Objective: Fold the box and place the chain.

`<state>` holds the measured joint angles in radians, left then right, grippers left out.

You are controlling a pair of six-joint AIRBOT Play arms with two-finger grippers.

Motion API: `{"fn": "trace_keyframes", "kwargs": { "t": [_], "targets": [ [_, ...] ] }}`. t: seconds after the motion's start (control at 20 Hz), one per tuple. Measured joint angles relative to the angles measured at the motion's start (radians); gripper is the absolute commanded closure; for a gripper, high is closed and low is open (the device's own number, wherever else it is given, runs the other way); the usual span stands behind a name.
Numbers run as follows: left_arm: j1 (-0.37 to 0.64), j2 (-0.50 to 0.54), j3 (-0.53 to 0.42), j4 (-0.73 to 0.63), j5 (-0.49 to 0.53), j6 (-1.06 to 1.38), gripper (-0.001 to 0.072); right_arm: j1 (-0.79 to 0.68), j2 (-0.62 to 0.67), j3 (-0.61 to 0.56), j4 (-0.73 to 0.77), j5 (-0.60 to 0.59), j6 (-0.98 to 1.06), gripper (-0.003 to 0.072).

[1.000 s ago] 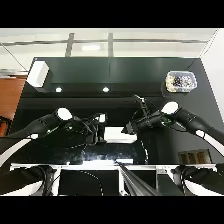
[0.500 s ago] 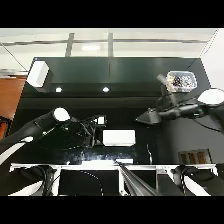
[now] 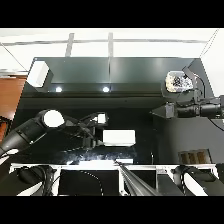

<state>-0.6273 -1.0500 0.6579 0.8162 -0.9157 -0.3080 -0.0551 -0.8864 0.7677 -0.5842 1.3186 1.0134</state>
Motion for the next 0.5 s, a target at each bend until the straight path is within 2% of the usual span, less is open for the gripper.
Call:
{"fn": "trace_keyframes", "kwargs": {
  "t": [0.2,0.5],
  "targets": [
    [-0.091,-0.100,0.056,-0.037,0.103,-0.030,0.0003,-0.005,0.003,0.000,-0.010,-0.008,0.014,0.0667],
    [-0.135,-0.212,0.122,-0.061,0.118,-0.040,0.0003,-0.006,0.003,0.000,-0.015,-0.013,0.024,0.0668]
  ]
}}
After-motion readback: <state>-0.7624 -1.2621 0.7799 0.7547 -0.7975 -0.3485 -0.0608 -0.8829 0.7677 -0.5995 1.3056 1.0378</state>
